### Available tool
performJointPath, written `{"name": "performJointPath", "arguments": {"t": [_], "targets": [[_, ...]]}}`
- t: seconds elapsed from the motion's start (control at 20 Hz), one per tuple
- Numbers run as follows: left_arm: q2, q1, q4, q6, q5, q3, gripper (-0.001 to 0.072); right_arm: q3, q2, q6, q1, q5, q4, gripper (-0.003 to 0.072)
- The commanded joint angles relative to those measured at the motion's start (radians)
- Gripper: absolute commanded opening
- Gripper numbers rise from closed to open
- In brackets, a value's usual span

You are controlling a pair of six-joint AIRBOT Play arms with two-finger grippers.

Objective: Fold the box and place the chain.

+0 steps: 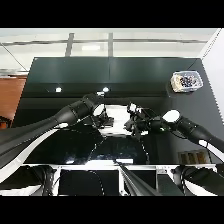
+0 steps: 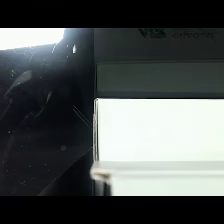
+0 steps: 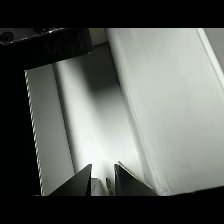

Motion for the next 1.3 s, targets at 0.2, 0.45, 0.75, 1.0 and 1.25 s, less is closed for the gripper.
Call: {"name": "performJointPath", "arguments": {"t": [0.2,0.45,0.75,1.0,1.25], "targets": [[0.001,0.0,-0.002,0.0,0.005,0.0,0.0026,0.0,-0.013,0.105,0.008,-0.01,-0.089,0.0436],[0.001,0.0,-0.002,0.0,0.005,0.0,0.0026,0.0,-0.003,0.132,0.007,0.005,-0.089,0.0049],[0.001,0.0,-0.002,0.0,0.006,0.0,0.0027,0.14,0.194,0.9,-0.229,0.396,-0.388,0.0017],[0.001,0.0,-0.002,0.0,0.006,0.0,0.0027,0.072,0.285,1.319,-0.633,0.414,-0.688,0.0018],[0.001,0.0,-0.002,0.0,0.006,0.0,0.0026,-0.143,0.173,1.218,-0.632,0.336,-0.25,0.0018]]}}
